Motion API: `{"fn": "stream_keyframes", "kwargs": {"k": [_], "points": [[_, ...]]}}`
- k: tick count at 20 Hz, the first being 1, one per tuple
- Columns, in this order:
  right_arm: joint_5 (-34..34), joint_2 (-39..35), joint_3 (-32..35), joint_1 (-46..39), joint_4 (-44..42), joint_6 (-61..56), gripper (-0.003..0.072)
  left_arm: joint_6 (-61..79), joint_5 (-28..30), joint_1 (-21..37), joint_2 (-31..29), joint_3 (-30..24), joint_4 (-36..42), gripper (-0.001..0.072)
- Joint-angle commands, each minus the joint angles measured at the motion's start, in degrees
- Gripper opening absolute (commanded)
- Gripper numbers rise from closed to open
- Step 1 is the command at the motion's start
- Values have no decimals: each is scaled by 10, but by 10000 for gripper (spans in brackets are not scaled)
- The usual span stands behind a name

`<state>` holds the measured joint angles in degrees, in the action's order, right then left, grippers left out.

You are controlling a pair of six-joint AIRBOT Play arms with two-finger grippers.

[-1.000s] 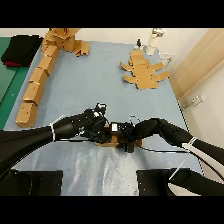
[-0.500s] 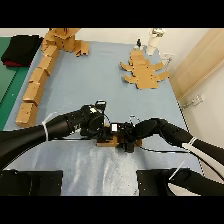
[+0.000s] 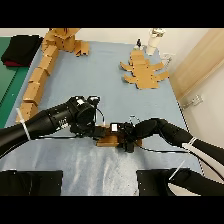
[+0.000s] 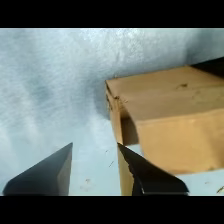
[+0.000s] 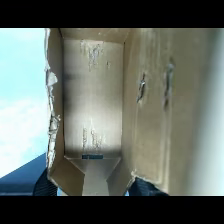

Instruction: Fold the box.

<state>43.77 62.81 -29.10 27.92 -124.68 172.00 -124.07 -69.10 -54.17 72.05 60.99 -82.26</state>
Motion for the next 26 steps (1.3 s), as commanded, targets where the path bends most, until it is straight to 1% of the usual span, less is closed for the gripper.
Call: {"fn": "stream_keyframes", "kwargs": {"k": [1,2,3,4,5,6,8,9,11,13,14,16,17,18,19,21,22,23,24,26], "points": [[0,0,0,0,0,0,504,48,-77,3,-18,1,-1,274],[0,0,0,0,0,0,503,76,-104,3,-24,0,-7,10],[0,0,0,0,0,0,503,95,-126,3,-30,-3,-15,11],[0,0,0,0,0,0,503,130,-136,8,-37,-12,-16,11],[0,0,0,0,0,0,504,169,-136,19,-48,-29,4,10],[0,0,0,0,0,0,503,222,-136,45,-60,-53,48,10],[0,0,0,0,0,0,503,371,-140,123,-80,-106,165,10],[0,0,0,0,0,0,503,469,-141,177,-87,-133,224,10],[0,0,0,0,0,0,503,708,-136,292,-88,-175,337,10],[0,0,0,0,0,0,503,871,-83,371,-76,-195,391,12],[0,0,0,0,0,0,503,951,-50,392,-64,-197,394,12],[0,0,0,0,0,0,504,1086,12,401,-43,-197,393,12],[0,0,0,0,0,0,503,1155,64,392,-39,-197,393,12],[2,0,0,1,-1,0,503,1203,103,380,-39,-197,393,12],[2,0,0,0,2,0,503,1237,131,368,-39,-197,396,12],[2,0,0,0,6,0,503,1262,155,342,-38,-197,405,14],[2,0,0,0,6,0,503,1262,159,337,-35,-197,405,117],[2,0,0,0,6,0,503,1262,162,333,-29,-198,414,573],[2,0,0,0,6,0,503,1267,167,326,-21,-200,435,687],[2,0,0,0,6,0,504,1326,166,309,-7,-204,464,688]]}}
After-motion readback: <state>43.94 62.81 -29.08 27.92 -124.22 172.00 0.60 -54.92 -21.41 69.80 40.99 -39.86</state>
